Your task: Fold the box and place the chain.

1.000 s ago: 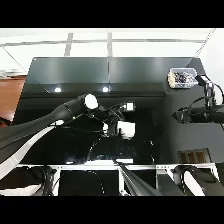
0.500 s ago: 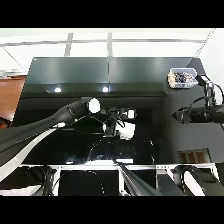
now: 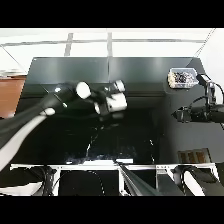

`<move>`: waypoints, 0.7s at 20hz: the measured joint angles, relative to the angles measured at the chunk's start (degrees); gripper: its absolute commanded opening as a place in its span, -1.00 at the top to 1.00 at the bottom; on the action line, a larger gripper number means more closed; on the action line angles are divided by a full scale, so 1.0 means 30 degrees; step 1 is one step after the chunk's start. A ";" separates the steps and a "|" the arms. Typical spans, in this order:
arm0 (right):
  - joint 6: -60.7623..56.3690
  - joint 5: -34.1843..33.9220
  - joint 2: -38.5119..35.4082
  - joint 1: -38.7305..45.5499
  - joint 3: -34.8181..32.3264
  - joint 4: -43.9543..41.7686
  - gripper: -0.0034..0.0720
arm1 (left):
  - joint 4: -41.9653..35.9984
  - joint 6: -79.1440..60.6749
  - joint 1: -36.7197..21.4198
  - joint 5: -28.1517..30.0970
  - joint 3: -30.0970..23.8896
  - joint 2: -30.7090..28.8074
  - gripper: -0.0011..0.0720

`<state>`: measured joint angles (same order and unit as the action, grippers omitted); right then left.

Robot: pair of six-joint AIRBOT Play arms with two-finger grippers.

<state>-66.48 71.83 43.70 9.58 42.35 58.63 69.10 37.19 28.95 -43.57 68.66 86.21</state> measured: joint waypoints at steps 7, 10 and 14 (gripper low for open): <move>-0.0102 -0.0444 -0.0007 0.0000 0.0007 -0.1253 0.87 | 0.2470 0.8801 -1.0936 -0.1399 0.5319 0.2346 0.01; -0.0146 -0.0896 -0.0007 0.0000 0.0007 -0.2885 0.87 | 0.2637 1.0295 -1.4025 -0.2951 0.8969 0.5005 0.01; -0.0160 -0.2302 0.0015 -0.0277 0.0000 -0.4597 0.87 | 0.2769 1.1096 -1.5628 -0.4983 1.3551 0.8925 0.00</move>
<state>-66.96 64.93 43.75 8.75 42.35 44.84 77.41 70.48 -17.93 -58.52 109.32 112.99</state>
